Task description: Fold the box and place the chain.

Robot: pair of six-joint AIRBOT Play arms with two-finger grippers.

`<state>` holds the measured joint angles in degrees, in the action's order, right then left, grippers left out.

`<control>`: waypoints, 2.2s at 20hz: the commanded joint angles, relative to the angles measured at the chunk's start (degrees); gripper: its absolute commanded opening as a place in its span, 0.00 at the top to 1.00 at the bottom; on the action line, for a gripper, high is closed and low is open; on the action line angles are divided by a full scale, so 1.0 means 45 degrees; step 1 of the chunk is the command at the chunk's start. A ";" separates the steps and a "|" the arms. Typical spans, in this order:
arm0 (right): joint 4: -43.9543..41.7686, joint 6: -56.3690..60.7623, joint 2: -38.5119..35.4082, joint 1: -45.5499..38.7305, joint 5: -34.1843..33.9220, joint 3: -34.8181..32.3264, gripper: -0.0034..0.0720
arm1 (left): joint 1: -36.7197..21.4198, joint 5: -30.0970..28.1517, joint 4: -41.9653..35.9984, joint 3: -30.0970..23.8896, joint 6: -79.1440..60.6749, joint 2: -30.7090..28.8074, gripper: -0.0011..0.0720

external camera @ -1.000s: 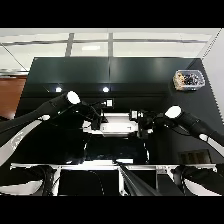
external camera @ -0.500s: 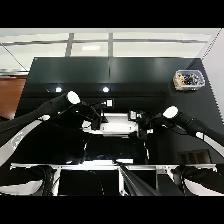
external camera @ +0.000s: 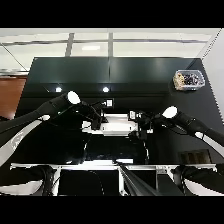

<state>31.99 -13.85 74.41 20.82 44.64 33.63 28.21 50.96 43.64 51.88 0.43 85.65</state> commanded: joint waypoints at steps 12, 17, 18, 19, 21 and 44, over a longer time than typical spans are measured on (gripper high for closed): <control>0.0476 0.0238 0.0034 0.0131 0.0015 0.0005 0.13 | -0.0005 0.0005 -0.0049 0.0000 0.0005 0.0000 0.95; 0.0709 0.0695 0.0058 0.0389 -0.0505 0.0005 0.14 | -0.0005 0.0010 -0.0049 0.0000 0.0005 0.0000 0.95; 0.0709 0.0695 0.0058 0.0389 -0.0505 0.0005 0.14 | -0.0005 0.0010 -0.0049 0.0000 0.0005 0.0000 0.95; 0.0709 0.0695 0.0058 0.0389 -0.0500 0.0005 0.14 | -0.0005 0.0010 -0.0049 0.0000 0.0005 0.0000 0.95; 0.0787 0.0695 0.0058 0.0335 -0.0282 0.0005 0.14 | -0.0010 0.0010 -0.0044 0.0000 0.0005 0.0000 0.95; 0.0471 0.0738 0.0044 0.0053 -0.0078 0.0005 0.14 | -0.0005 0.0015 -0.0039 0.0000 0.0005 0.0000 0.95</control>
<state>34.24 -10.52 74.65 21.10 44.31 33.63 28.21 51.00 43.42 51.86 0.47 85.65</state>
